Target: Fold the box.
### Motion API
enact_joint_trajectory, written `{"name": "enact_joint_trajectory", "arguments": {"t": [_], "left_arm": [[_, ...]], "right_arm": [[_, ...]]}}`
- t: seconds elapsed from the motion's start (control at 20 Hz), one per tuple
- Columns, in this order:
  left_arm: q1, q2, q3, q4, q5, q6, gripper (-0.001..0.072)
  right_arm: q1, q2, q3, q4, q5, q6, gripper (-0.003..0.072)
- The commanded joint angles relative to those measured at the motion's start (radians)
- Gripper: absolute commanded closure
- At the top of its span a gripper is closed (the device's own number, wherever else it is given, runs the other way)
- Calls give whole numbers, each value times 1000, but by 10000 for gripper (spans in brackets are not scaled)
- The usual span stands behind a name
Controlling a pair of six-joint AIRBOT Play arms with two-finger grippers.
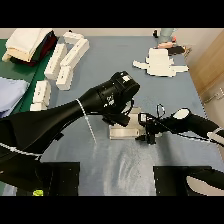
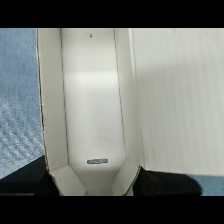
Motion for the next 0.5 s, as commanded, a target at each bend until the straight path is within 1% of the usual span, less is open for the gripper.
{"name": "enact_joint_trajectory", "arguments": {"t": [0.0, 0.1, 0.15, 0.35, 0.45], "left_arm": [[38, 24, -7, -60, 11, 216, 696], [108, 109, -106, -183, 65, 396, 698], [138, 171, -177, -227, 99, 496, 698], [275, 431, -491, -412, 314, 915, 692], [352, 500, -612, -465, 430, 1078, 691]], "right_arm": [[0, 0, 0, 0, 0, 0, 177], [0, 0, 0, 0, 0, 0, 177], [0, 0, 0, 0, 0, 0, 177], [0, 0, 0, 0, 0, 0, 177], [0, 0, 0, 0, 0, 0, 177]]}}
